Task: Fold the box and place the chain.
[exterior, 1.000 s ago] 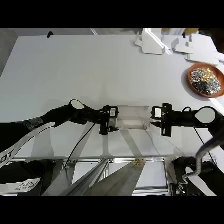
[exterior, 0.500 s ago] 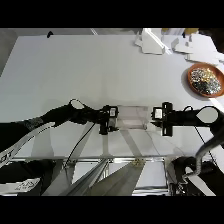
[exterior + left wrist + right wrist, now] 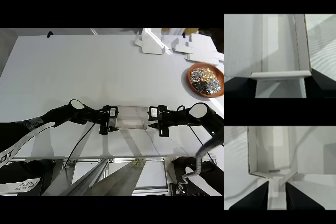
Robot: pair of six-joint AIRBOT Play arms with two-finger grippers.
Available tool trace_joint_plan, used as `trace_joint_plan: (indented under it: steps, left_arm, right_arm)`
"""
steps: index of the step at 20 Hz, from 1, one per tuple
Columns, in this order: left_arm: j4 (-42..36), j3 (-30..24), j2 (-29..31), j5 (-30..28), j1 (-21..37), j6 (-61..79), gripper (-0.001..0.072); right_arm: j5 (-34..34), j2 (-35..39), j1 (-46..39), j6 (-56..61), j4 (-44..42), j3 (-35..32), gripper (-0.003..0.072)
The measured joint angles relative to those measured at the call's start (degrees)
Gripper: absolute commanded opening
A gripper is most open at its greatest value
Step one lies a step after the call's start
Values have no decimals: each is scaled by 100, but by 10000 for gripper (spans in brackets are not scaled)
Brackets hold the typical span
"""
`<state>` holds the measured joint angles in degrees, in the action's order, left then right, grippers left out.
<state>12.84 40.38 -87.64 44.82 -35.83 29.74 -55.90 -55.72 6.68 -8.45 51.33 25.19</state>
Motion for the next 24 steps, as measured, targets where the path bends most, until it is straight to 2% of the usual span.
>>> trace_joint_plan:
  steps: [3,5,8,11,16,20,21,23,24]
  left_arm:
    - [2,0,0,0,0,0,135]
    - [2,0,0,2,0,2,135]
    - [4,0,2,2,0,4,135]
    - [4,0,0,2,0,7,135]
    - [4,0,0,2,0,2,135]
    - [0,0,0,0,0,-7,135]
    - [0,0,0,0,0,-7,135]
    - [0,0,0,0,0,-7,135]
    - [0,0,0,0,0,-7,135]
  right_arm:
    - [-22,-120,0,-254,-365,-76,213]
    - [-22,-160,0,-474,-708,-103,176]
    - [-13,-236,-2,-656,-1036,-129,179]
    - [61,-387,50,-752,-1193,-195,334]
    - [170,-400,33,-573,-1187,-267,342]
    - [9,142,-358,197,-632,-280,333]
    - [-46,337,-470,433,-494,-282,327]
    - [-131,791,-693,1045,-328,-282,139]
    - [-155,997,-800,1379,-273,-282,94]
